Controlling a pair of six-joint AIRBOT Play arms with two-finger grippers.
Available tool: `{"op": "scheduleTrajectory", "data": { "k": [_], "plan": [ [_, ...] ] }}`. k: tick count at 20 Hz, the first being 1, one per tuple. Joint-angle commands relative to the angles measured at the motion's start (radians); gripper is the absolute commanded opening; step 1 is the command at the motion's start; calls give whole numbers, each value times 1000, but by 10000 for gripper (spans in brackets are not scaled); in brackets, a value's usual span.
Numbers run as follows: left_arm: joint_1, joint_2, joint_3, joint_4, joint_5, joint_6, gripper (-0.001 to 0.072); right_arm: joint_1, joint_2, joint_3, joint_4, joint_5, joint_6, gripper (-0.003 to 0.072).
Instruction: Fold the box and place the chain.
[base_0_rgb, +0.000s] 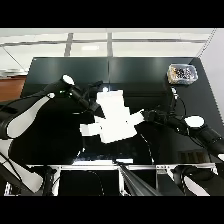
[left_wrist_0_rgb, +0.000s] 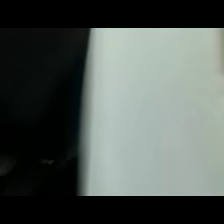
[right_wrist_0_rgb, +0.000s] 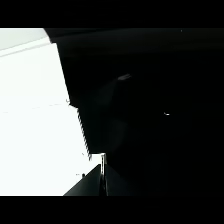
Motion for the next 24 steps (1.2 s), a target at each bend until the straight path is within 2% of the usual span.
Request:
{"op": "scheduleTrajectory", "data": {
  "k": [1, 2, 3, 4, 8, 10, 11, 13, 14, 16, 17, 19, 21, 24],
  "plan": [
    [-7, -8, 38, 41, -27, 51, 42, 1, 0, 0, -13, -6, -1, 17],
    [-6, -8, 43, 40, -20, 57, 28, -3, 1, 2, -32, -14, -2, 45],
    [-5, -8, 49, 40, -15, 57, 27, -20, 1, 16, -63, 10, -1, 366],
    [-4, -8, 59, 40, -15, 56, 26, -55, 2, 46, -110, 87, 0, 720],
    [-14, 52, 68, 41, -14, 34, 22, -270, 3, 257, -370, 552, 22, 714],
    [-44, 132, 15, 28, 12, 90, 22, -374, 3, 367, -476, 633, 22, 714],
    [-66, 184, -43, -10, 55, 180, 21, -418, 3, 411, -492, 627, 22, 714],
    [-122, 276, -192, -108, 249, 415, 23, -480, 3, 451, -494, 537, 22, 714],
    [-153, 294, -243, -112, 338, 515, 24, -501, 3, 451, -490, 486, 22, 714],
    [-204, 286, -261, -41, 428, 678, 24, -505, 2, 451, -489, 430, 19, 714],
    [-222, 283, -261, -22, 500, 686, 24, -494, -2, 448, -500, 440, -29, 713],
    [-242, 283, -259, -44, 649, 734, 27, -453, -3, 415, -521, 482, -225, 713],
    [-240, 283, -257, -44, 671, 799, 28, -398, -3, 356, -521, 493, -365, 713],
    [-241, 282, -257, 76, 610, 799, 28, -294, -3, 251, -521, 482, -546, 713]
  ]
}}
